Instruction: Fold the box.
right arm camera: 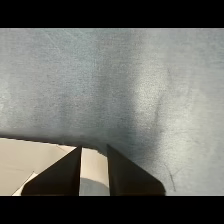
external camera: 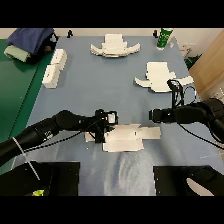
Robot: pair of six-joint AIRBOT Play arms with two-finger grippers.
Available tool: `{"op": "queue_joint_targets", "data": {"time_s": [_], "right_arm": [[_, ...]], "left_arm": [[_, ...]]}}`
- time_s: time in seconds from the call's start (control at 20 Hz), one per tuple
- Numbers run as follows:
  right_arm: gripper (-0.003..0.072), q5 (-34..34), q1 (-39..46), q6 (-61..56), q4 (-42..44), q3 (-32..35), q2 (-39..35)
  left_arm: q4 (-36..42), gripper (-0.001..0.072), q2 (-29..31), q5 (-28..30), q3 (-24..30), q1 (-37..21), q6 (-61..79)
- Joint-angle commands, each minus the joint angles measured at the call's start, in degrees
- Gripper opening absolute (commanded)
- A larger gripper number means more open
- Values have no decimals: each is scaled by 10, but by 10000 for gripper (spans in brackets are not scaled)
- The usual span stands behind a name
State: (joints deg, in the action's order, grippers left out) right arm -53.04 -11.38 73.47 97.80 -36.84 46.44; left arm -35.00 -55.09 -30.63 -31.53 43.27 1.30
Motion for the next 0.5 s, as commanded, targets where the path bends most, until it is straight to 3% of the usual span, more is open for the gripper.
{"op": "queue_joint_targets", "data": {"time_s": [0.0, 0.45], "right_arm": [[245, 2, 0, 0, 0, 0, 0], [245, 2, 0, 0, 0, 0, 0]], "left_arm": [[-2, 13, -22, -61, -8, -24, -5], [-1, 13, -42, -65, -13, -24, -9]]}}
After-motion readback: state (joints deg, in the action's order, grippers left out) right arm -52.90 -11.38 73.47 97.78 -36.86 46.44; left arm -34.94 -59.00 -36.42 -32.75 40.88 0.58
